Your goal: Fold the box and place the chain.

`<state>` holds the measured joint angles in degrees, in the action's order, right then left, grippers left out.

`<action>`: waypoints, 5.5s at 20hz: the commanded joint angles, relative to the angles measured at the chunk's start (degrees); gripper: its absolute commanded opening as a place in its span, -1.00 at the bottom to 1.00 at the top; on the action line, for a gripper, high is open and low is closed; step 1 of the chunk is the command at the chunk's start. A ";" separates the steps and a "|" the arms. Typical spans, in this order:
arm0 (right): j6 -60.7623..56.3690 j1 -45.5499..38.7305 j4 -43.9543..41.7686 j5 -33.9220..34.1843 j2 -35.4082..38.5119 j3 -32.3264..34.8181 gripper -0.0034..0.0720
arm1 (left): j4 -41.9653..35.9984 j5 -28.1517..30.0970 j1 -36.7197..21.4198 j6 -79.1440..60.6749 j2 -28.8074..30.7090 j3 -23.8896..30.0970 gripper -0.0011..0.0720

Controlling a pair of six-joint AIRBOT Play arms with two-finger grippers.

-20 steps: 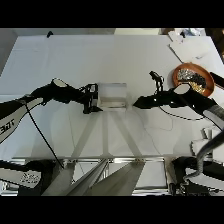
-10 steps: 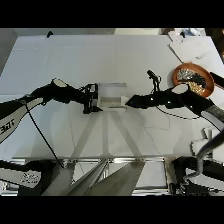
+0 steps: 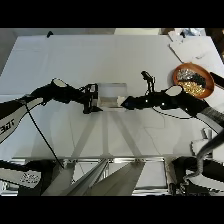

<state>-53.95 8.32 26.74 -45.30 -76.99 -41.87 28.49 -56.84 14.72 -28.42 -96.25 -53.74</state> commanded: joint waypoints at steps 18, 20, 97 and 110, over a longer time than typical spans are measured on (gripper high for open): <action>-30.84 8.66 26.32 14.47 -0.04 -1.51 0.41 | 0.02 0.02 0.00 -0.02 0.00 -0.02 -0.38; -31.85 8.63 28.04 14.53 -0.04 -2.82 0.41 | 0.02 0.02 0.00 -0.02 0.00 -0.02 -0.38; -50.71 -21.90 73.44 -21.11 6.34 -29.31 0.38 | 0.02 -0.39 0.00 -0.02 0.00 -0.02 -0.38; -45.81 -34.69 65.77 -6.36 -18.56 -29.33 0.58 | 0.02 -0.37 0.00 -0.02 0.00 -0.02 -0.38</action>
<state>-100.16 -25.87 93.82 -54.37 -90.80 -71.18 28.51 -57.23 14.72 -28.45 -96.25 -53.74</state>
